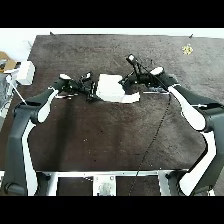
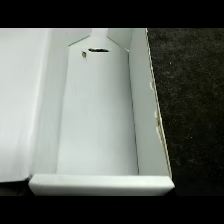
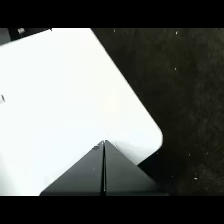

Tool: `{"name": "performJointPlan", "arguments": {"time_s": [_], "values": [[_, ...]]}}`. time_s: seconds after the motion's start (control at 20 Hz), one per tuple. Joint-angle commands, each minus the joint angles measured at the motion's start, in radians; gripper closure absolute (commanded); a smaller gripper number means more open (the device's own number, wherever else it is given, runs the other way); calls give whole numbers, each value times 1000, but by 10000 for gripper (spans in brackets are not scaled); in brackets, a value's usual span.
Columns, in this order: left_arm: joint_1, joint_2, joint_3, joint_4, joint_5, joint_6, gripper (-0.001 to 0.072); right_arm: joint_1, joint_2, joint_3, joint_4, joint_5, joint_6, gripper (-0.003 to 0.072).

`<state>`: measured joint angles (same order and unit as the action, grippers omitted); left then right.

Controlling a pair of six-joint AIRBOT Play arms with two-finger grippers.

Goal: Fold the box and place the chain.

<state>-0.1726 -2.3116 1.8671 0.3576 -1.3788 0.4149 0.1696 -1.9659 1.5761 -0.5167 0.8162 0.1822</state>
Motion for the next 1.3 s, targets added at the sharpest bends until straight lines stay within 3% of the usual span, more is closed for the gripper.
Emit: {"name": "performJointPlan", "arguments": {"time_s": [0.0, 0.35, 0.5, 0.65, 0.75, 0.85, 0.95, 1.0, 1.1, 1.25], "values": [[1, -1, 0, 1, 1, 2, 483, 1, -27, 0, -32, 34, -7, 684], [1, -1, 0, 1, 1, 4, 484, -1, 6, 1, -40, 28, -35, 684], [1, -1, 0, 1, 1, 4, 483, -9, 91, 1, -41, -2, -35, 684], [1, -1, 0, 1, 1, 4, 484, -46, 202, 1, -104, 80, -21, 683], [1, -1, 0, 1, 2, 4, 484, -59, 264, 0, -239, 158, 43, 538], [1, -1, 0, 1, 1, 4, 484, -49, 309, -1, -401, 235, 103, 535], [1, -1, 0, 1, 1, 4, 484, -23, 333, -7, -514, 301, 138, 258], [1, -1, 0, 1, 1, 4, 484, -8, 339, -25, -526, 305, 136, 160], [1, -1, 0, 1, 2, 4, 484, 19, 332, -63, -528, 276, 92, 158], [1, -1, 0, 1, 1, 4, 484, 53, 309, -158, -528, 119, -17, 158]]}}
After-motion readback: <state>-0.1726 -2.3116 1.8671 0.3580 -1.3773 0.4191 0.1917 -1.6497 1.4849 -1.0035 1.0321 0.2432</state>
